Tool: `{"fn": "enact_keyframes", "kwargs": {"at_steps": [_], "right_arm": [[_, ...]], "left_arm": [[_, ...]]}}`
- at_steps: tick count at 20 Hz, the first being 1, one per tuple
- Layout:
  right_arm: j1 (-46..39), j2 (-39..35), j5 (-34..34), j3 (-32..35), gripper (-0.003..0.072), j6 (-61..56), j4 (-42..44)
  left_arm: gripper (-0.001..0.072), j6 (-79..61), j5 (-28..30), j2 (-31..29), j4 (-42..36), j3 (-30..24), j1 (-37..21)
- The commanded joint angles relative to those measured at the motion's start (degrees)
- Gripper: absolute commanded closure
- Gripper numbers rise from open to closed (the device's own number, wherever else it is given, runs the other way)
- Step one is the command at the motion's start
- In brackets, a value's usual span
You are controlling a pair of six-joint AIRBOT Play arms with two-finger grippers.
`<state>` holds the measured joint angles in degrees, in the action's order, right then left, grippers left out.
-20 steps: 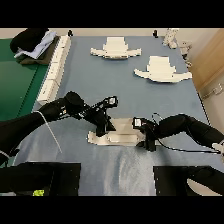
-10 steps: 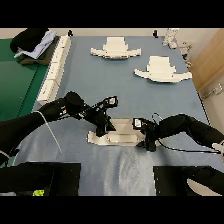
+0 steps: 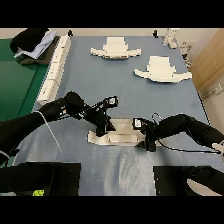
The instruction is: Fold the box.
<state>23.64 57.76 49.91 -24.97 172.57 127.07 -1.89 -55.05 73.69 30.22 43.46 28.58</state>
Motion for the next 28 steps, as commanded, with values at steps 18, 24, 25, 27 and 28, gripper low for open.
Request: {"fn": "enact_keyframes", "kwargs": {"at_steps": [18, 24, 25, 27, 28], "right_arm": [[0.0, 0.0, 0.1, 0.0, 0.0165, 0.0, 0.0], [0.0, 0.0, 0.1, 0.0, 0.0165, 0.0, 0.0], [0.0, 0.0, 0.1, 0.0, 0.0165, 0.0, 0.0], [0.0, 0.0, 0.1, 0.0, 0.0165, 0.0, 0.0], [0.0, 0.0, 0.1, 0.0, 0.0165, 0.0, 0.0]], "left_arm": [[0.0613, 0.0, -1.1, 0.0, -0.4, 0.0, 0.0], [0.0371, 2.2, -1.1, 0.0, -0.1, 0.0, -0.2], [0.0340, 4.4, -1.2, -0.3, 0.8, 0.0, -0.4], [0.0217, 13.0, -2.3, -1.7, 5.2, 0.3, -1.3], [0.0218, 18.5, -4.3, -2.9, 8.6, 0.6, -2.2]]}}
